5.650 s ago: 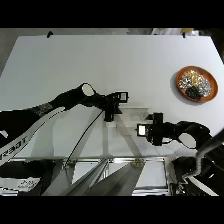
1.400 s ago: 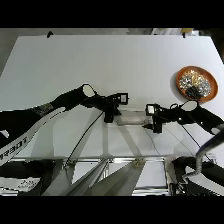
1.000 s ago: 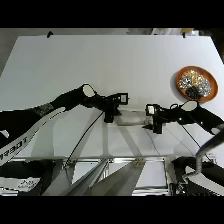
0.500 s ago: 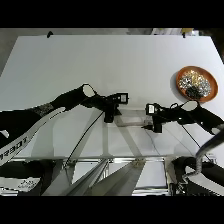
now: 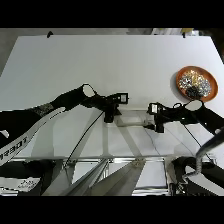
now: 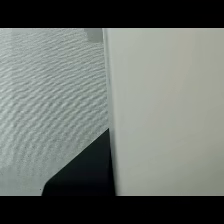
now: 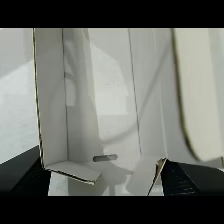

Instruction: Fold the box and place the chain.

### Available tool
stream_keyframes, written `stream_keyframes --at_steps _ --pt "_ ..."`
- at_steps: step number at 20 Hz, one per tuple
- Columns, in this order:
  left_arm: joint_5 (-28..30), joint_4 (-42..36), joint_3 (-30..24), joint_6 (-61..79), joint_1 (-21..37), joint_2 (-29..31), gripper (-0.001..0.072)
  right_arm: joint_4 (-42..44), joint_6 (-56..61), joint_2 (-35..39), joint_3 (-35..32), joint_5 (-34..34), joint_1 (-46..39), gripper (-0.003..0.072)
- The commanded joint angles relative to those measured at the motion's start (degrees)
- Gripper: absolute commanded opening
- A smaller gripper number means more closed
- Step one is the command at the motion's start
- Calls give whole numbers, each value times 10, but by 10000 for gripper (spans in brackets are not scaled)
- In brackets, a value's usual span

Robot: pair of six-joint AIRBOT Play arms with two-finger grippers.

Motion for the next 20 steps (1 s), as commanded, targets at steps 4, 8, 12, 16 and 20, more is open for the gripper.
stream_keyframes --at_steps 4,8,12,16,20 --pt "0 0 0 0 0 0 9 7 2 3 0 7 -16 714" --pt "0 0 0 0 0 0 9 36 -47 -18 -11 5 -15 714" --pt "0 0 0 0 0 0 9 71 -70 -26 -13 -7 -4 712" --pt "0 0 0 0 0 0 9 62 -72 -42 -13 -8 -4 704" --pt "0 0 0 0 0 0 9 48 -72 -49 -13 -10 -4 651"
